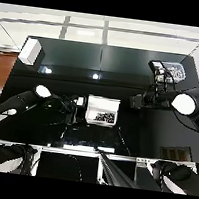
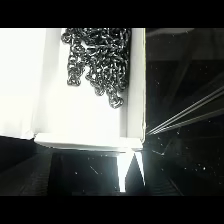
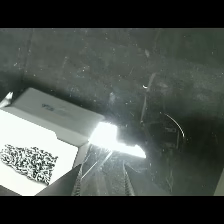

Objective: Fold the box and place the chain.

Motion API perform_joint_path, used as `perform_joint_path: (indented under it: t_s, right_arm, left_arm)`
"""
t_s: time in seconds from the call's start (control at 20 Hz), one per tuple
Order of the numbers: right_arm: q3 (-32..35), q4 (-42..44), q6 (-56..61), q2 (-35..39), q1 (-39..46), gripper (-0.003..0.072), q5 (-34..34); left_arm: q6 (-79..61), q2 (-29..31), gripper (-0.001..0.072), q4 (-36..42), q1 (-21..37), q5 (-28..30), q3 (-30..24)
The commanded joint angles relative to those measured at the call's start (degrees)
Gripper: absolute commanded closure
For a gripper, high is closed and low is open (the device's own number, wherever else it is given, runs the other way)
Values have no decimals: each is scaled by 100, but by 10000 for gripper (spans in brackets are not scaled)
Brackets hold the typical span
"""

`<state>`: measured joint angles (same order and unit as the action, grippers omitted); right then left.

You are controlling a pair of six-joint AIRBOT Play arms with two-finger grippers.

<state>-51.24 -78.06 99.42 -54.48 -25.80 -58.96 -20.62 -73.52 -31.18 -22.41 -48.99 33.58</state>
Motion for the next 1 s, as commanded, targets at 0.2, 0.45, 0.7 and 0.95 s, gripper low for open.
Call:
perform_joint_path:
  t_s: [0.2,0.45,0.7,0.95]
  right_arm:
    - [0,22,2,2,-2,378,50]
    - [0,26,9,0,-2,378,155]
    - [0,20,7,-15,-2,378,280]
    - [0,24,7,-186,-2,378,861]
  left_arm:
    - [-37,-17,-2,63,-55,286,4]
    - [-24,-195,-1,61,-57,214,219]
    - [-111,-216,-1,61,-389,59,258]
    - [-168,-219,41,192,-627,271,258]
